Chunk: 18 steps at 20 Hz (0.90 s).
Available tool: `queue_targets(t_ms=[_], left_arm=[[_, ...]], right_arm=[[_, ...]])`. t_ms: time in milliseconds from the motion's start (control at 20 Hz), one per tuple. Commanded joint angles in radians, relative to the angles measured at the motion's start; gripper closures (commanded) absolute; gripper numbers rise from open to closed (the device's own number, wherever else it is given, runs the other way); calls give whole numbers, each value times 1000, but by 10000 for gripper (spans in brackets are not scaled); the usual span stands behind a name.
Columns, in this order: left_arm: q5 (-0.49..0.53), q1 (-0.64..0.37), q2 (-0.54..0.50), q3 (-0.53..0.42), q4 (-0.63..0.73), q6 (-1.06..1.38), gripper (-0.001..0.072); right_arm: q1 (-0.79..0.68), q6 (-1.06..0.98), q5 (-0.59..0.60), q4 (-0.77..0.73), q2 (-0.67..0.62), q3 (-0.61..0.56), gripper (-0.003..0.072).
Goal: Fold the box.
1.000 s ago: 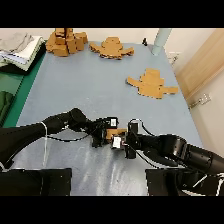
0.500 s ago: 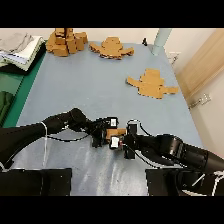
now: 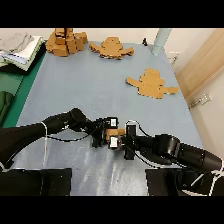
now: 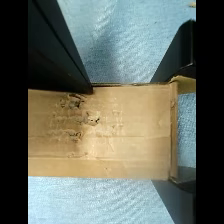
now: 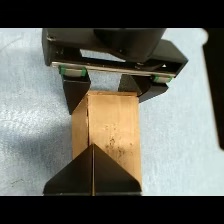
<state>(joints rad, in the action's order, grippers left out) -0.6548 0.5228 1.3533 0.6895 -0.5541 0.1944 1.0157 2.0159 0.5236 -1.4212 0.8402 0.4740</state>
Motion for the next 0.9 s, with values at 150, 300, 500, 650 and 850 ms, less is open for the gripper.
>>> queue_targets(t_ms=[150,300,500,650,850], left_arm=[[0,0,0,1,0,0,190],[0,0,0,1,0,0,190],[0,0,0,1,0,0,190],[0,0,0,1,0,0,190],[0,0,0,1,0,0,190]], right_arm=[[0,0,1,0,2,-1,681],[0,0,-1,7,-2,2,681],[1,0,-10,6,-50,9,681],[0,0,-10,6,-35,7,681],[0,-1,-11,6,14,7,681]])
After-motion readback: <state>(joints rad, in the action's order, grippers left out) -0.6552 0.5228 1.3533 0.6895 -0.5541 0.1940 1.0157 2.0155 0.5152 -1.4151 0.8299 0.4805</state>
